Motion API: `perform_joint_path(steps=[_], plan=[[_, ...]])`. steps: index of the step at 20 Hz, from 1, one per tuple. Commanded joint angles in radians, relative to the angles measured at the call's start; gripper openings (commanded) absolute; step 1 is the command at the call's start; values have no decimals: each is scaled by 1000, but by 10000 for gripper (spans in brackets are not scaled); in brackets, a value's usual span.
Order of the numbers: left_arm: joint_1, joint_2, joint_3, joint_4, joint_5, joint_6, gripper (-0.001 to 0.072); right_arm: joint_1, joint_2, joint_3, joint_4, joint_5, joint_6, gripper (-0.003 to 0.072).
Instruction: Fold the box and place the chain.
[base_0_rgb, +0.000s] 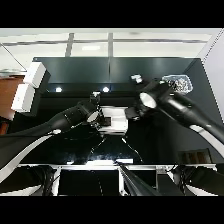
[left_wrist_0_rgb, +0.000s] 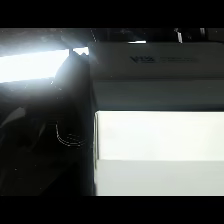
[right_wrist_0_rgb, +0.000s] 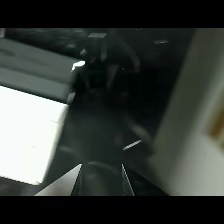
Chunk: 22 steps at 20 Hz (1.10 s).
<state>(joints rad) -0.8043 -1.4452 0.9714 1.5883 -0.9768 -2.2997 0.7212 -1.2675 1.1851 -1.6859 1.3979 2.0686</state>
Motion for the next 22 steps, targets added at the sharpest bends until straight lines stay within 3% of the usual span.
perform_joint_path(steps=[1, 4, 8, 9, 10, 14, 17, 19, 22], plan=[[1, 0, 0, 0, 1, 0, 30, -21, 125, 1, -164, 88, -79, 308], [1, 0, 0, 0, 1, 0, 29, -100, 170, 0, -285, 53, -105, 308], [1, 0, 0, -1, 0, 0, 30, -343, 167, -106, -364, -206, -48, 309], [1, 0, 0, 0, 0, 0, 30, -426, 160, -137, -345, -267, -11, 452], [1, 0, 0, 0, 1, 0, 30, -499, 142, -147, -304, -318, -16, 694], [1, 0, 0, 0, 0, 0, 29, -720, 5, -68, -148, -444, -33, 697], [1, 0, 0, 0, 1, 0, 30, -793, -172, 86, -68, -399, -77, 696], [1, 0, 0, -1, 0, 0, 30, -822, -280, 187, -35, -357, -94, 598], [1, 0, 1, -4, 0, 0, 30, -842, -402, 295, -37, -324, -95, 599]])
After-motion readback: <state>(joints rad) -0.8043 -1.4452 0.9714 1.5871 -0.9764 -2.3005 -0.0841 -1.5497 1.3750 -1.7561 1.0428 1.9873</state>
